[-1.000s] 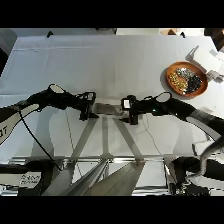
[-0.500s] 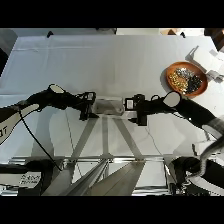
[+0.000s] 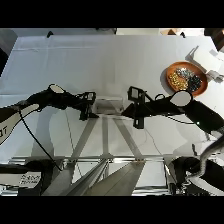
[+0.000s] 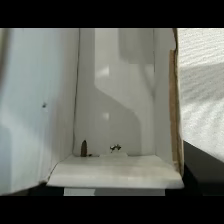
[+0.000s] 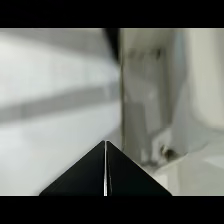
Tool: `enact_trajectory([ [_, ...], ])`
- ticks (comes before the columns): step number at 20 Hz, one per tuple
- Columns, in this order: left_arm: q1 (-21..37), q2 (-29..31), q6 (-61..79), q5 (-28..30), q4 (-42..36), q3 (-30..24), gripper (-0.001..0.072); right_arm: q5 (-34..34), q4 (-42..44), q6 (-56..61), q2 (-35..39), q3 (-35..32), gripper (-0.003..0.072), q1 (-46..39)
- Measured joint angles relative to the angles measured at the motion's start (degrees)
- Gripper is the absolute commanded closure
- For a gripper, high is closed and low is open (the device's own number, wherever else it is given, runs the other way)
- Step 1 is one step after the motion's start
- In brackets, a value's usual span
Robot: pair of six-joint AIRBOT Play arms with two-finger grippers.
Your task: Fold the box and place the chain.
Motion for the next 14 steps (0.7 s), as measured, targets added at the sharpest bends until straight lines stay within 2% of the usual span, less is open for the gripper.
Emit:
enact_trajectory([
  [5,0.00,0.00,0.00,0.00,0.00,0.00,0.0500,-5.38,9.07,1.49,-2.73,0.07,0.0678,-0.02],
  [14,0.00,0.00,-0.04,-0.02,-0.02,0.00,0.0500,-8.55,27.06,1.66,-16.65,4.83,0.0677,-5.05],
])
